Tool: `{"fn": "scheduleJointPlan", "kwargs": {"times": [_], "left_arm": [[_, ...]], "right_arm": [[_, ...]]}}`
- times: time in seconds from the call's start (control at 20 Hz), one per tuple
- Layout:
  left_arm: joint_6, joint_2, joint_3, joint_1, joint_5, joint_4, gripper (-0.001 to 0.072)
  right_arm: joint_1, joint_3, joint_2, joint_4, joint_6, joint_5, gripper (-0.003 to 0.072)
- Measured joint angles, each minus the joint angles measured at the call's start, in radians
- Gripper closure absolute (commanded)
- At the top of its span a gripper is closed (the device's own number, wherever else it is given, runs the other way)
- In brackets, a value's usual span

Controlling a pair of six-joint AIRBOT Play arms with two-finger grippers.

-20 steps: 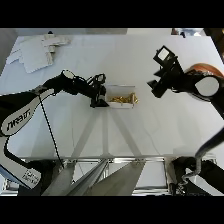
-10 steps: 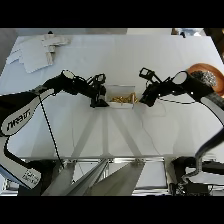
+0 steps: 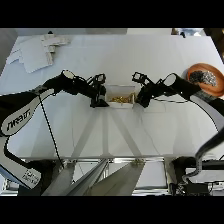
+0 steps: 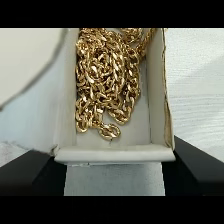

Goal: Fold the box and place the chain.

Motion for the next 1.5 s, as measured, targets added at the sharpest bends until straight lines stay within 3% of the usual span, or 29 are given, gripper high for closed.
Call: {"fn": "scheduleJointPlan", "kwargs": {"times": [0.05,0.1,0.5,0.8,1.05,1.25,1.5], "left_arm": [[0.000,0.000,0.000,0.000,0.000,0.000,0.0293],[0.000,0.000,0.000,0.000,0.000,0.000,0.0293],[0.000,0.000,0.000,0.000,0.000,0.000,0.0293],[0.000,0.000,0.000,0.000,0.000,0.000,0.0293],[0.000,0.000,0.000,0.000,0.000,0.000,0.0293],[0.000,0.000,0.000,0.000,0.000,0.000,0.0293],[0.000,0.000,0.000,0.000,0.000,0.000,0.0293]], "right_arm": [[0.010,0.001,-0.004,-0.011,0.001,-0.023,0.0653],[0.019,0.001,-0.006,-0.027,0.009,-0.033,0.0670],[0.041,-0.002,0.087,-0.277,0.213,-0.042,0.0671],[0.043,-0.001,0.257,-0.203,0.245,0.023,0.0671],[0.044,0.000,0.360,-0.042,0.200,0.137,0.0671],[0.051,0.000,0.380,0.134,0.108,0.187,0.0671],[0.105,0.000,0.346,0.212,0.058,0.123,0.0671]]}}
